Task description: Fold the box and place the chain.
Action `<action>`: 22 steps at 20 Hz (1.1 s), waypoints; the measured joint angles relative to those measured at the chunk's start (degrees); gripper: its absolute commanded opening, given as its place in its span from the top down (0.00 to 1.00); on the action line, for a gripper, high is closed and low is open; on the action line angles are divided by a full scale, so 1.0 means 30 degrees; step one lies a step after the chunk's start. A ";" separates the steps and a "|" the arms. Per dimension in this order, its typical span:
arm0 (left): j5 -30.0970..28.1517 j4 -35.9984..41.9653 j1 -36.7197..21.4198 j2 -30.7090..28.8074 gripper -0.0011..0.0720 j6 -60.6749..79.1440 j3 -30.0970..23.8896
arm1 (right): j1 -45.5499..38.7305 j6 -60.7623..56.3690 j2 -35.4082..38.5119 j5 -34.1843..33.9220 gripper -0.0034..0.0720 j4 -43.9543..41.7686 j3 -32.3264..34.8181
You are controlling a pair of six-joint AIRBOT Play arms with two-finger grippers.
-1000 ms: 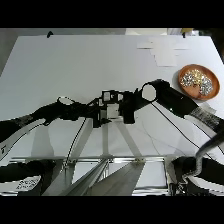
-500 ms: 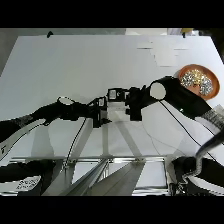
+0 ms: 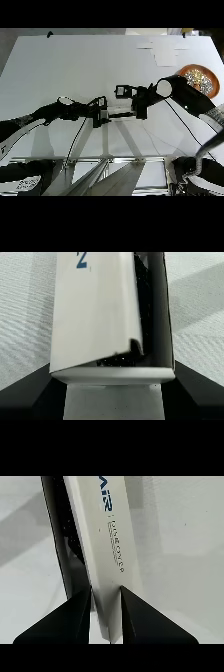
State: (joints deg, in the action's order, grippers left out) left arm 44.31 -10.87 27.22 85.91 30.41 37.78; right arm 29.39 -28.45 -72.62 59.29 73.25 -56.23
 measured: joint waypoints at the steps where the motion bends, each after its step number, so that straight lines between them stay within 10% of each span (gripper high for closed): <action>1: 0.0007 -0.0007 0.0000 0.0000 0.97 0.0000 0.0000 | -0.0022 0.0000 -0.0007 -0.0007 0.75 0.0000 0.0015; 11: 0.0000 -0.0036 0.0000 0.0000 0.97 0.0095 0.0000 | -0.0066 0.0138 -0.0007 -0.0117 0.68 -0.0554 0.1486; 14: 0.0022 -0.0036 0.0000 -0.0007 0.97 0.0087 0.0000 | -0.0058 0.0146 0.0044 -0.0044 0.41 -0.0627 0.1727; 22: 0.0102 -0.0109 0.0007 -0.0007 0.97 0.0022 0.0000 | -0.0080 0.0080 0.1231 -0.0284 0.41 -0.1056 0.1865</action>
